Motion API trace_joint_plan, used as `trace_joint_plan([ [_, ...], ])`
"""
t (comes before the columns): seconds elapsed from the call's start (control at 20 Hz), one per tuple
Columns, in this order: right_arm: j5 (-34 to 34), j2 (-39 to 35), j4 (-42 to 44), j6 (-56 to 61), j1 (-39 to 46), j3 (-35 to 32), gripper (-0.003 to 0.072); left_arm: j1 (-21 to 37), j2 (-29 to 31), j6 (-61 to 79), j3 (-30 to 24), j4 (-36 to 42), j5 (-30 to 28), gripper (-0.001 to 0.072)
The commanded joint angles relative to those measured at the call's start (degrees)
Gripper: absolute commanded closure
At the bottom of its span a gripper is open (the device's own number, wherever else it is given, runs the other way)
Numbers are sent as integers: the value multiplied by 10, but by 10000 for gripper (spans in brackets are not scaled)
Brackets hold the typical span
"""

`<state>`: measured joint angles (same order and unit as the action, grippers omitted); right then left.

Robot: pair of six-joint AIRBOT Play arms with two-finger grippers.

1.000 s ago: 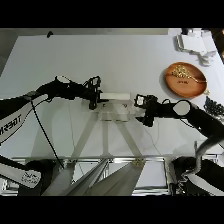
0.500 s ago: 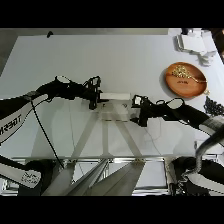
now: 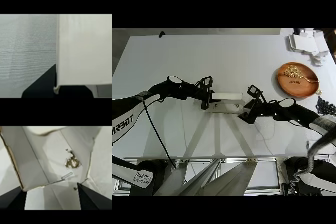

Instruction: Fold the box and place the chain.

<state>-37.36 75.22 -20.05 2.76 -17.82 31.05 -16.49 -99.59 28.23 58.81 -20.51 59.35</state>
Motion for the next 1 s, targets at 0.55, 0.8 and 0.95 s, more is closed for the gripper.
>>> trace_joint_plan([
  [0.55, -69, 47, -82, -114, 0, 91, -8, 0, 0, 0, 0, 0, 0, 701],
  [0.8, -85, 69, -99, -67, 1, 106, -7, 0, 0, 0, 0, 0, 0, 701],
  [0.95, -101, 69, -152, 69, 1, 106, -5, 0, 0, 0, 0, 0, 0, 701],
])
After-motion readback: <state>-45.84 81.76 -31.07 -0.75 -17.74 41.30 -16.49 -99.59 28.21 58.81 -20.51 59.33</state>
